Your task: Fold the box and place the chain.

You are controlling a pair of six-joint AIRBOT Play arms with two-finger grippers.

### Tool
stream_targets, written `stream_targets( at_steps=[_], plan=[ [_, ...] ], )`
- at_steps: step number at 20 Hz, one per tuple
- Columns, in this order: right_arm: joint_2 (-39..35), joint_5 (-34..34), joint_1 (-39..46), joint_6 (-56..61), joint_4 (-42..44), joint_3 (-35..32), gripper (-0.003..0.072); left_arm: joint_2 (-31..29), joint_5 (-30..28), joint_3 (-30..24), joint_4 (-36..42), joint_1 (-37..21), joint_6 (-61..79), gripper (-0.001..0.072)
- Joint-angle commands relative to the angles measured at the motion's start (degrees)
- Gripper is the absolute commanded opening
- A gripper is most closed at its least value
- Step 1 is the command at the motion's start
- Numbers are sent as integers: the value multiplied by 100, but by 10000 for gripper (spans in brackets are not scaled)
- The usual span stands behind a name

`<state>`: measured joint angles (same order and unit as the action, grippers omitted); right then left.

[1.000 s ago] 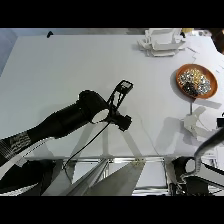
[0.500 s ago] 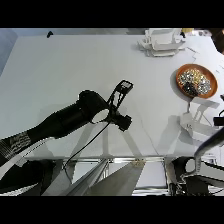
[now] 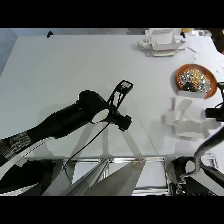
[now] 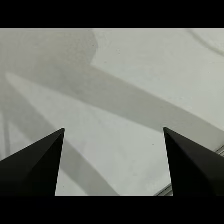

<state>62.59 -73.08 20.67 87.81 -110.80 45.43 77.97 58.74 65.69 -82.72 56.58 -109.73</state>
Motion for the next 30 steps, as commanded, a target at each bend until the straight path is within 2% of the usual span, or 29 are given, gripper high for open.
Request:
stream_targets(
  at_steps=[1, 4, 7, 11, 13, 19, 23, 24, 25, 26, 27, 30],
  plan=[
    [-1119, 503, -616, -136, 2026, -437, 15, -2, -2, 2, -2, -4, 0, 692],
    [-2157, 765, -1410, -129, 2721, -1128, 16, -2, -2, 2, -2, -4, 0, 692],
    [-2957, 907, -2157, 72, 3003, -1478, 16, -2, -7, 2, 0, -4, 0, 692],
    [-3171, 737, -2688, 87, 3014, -1526, 16, 22, -380, 0, -72, -7, 304, 694],
    [-3171, 732, -2798, 85, 3016, -1526, 16, 9, -61, 0, -68, -35, 927, 693],
    [-3174, 616, -2846, 61, 3178, -1526, 16, 0, 1574, 0, -63, -94, 2518, 691],
    [-3174, 621, -2846, 63, 3220, -1526, 17, -7, 2277, -2, -890, -98, 2765, 689],
    [-3174, 619, -2846, 63, 3287, -1526, 17, -37, 2439, -2, -966, -155, 3115, 660],
    [-3174, 601, -2846, 55, 3423, -1526, 17, -125, 2398, -2, -750, -321, 3521, 473],
    [-3174, 575, -2846, -57, 3587, -1526, 17, -258, 2260, -2, -345, -595, 3950, 230],
    [-3171, 535, -2846, -227, 3764, -1526, 17, -409, 2087, -2, 144, -931, 4367, 146],
    [-3171, 507, -2846, -632, 4089, -1526, 17, -726, 1829, -2, 2223, -2426, 5757, 161]
  ],
)
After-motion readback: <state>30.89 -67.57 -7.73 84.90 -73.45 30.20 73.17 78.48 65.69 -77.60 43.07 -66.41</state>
